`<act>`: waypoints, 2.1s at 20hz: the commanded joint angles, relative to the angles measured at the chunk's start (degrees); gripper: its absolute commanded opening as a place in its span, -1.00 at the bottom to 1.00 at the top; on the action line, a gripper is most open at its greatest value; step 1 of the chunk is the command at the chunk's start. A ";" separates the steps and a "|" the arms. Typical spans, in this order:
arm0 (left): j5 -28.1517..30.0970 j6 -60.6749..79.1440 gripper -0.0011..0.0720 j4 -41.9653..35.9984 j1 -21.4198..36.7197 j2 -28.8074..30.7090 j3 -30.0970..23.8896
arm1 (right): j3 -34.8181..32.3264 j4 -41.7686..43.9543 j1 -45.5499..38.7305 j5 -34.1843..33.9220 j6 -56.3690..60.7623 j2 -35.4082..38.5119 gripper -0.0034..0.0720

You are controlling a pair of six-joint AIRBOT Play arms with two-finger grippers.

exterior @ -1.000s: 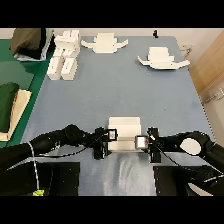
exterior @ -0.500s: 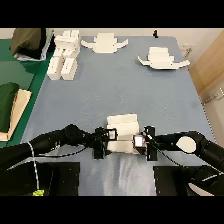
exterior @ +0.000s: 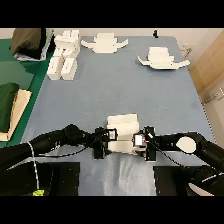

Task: Fold the box.

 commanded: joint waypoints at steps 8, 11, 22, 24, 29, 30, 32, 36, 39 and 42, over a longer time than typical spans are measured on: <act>-0.04 -0.07 0.43 0.02 -0.04 -0.02 0.02 | 3.48 -14.25 -0.13 5.35 22.43 5.18 -0.90; -0.02 -0.04 0.43 0.02 -0.04 -0.02 0.02 | 7.80 -31.12 -0.15 17.92 47.47 9.35 -0.90; -0.04 -0.07 0.43 0.02 -0.04 -0.02 0.02 | 7.61 -40.48 -16.11 30.60 92.13 -1.60 -0.91; -0.04 -0.07 0.43 0.02 -0.04 -0.02 0.02 | 7.61 -33.31 -19.21 28.41 89.99 -4.37 -0.91; -0.02 -0.07 0.43 0.02 -0.04 -0.02 0.02 | 7.61 -23.15 -21.62 23.52 84.19 -4.70 -0.91; -0.04 -0.07 0.43 0.02 -0.04 -0.02 0.02 | 7.61 -22.18 -21.62 23.52 83.54 -4.68 -0.91; -0.02 -0.07 0.43 0.02 -0.04 -0.02 0.02 | 7.61 -18.62 -21.62 24.00 81.02 -4.52 -0.91; -0.02 -0.04 0.43 0.02 -0.04 -0.02 0.02 | 8.22 -12.07 -21.59 28.50 79.08 -0.90 -0.91; -0.07 -0.07 0.43 0.02 -0.04 -0.02 0.02 | 9.70 -11.08 -21.59 30.56 79.17 2.54 -0.90; -0.04 -0.07 0.43 0.02 -0.04 -0.02 0.02 | 9.55 -11.15 -21.62 30.82 79.19 1.97 -0.90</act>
